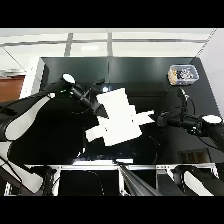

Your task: Fold the box and place the chain.

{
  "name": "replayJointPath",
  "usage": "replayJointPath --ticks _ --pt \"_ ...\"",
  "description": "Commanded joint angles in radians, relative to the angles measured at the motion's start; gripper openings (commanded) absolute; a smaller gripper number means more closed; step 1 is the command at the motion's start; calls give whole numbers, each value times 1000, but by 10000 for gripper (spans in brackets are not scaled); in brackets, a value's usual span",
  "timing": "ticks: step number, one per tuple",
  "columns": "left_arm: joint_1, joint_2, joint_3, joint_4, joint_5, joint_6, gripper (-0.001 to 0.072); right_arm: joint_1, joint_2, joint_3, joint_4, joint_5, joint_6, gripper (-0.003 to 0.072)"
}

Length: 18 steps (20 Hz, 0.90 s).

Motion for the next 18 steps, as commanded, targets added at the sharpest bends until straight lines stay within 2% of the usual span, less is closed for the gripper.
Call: replayJointPath --ticks 1,3,4,5,7,8,11,13,15,16,18 --pt "-11 -14 43 72 -7 13 174 1 0 0 -1 -1 0 15" --pt "-12 -14 44 60 19 13 160 1 0 0 -10 0 0 17" --pt "-13 -14 44 61 22 12 107 1 0 0 -24 0 0 20" --pt "-13 -14 44 61 21 19 28 1 0 0 -33 -3 0 122" --pt "-13 -13 44 61 21 19 26 0 0 10 -38 -13 0 648" --pt "-13 -8 44 64 19 18 25 0 1 35 -66 1 0 678" --pt "-22 54 33 67 -4 7 23 1 1 183 -198 166 0 677" --pt "-44 151 -36 68 63 27 23 1 3 270 -272 288 0 677" --pt "-73 283 -160 62 221 122 23 1 3 293 -286 337 -1 677" --pt "-90 357 -232 60 332 208 24 6 3 290 -289 312 -10 677" --pt "-125 461 -343 69 547 427 25 42 2 257 -288 188 -55 677"
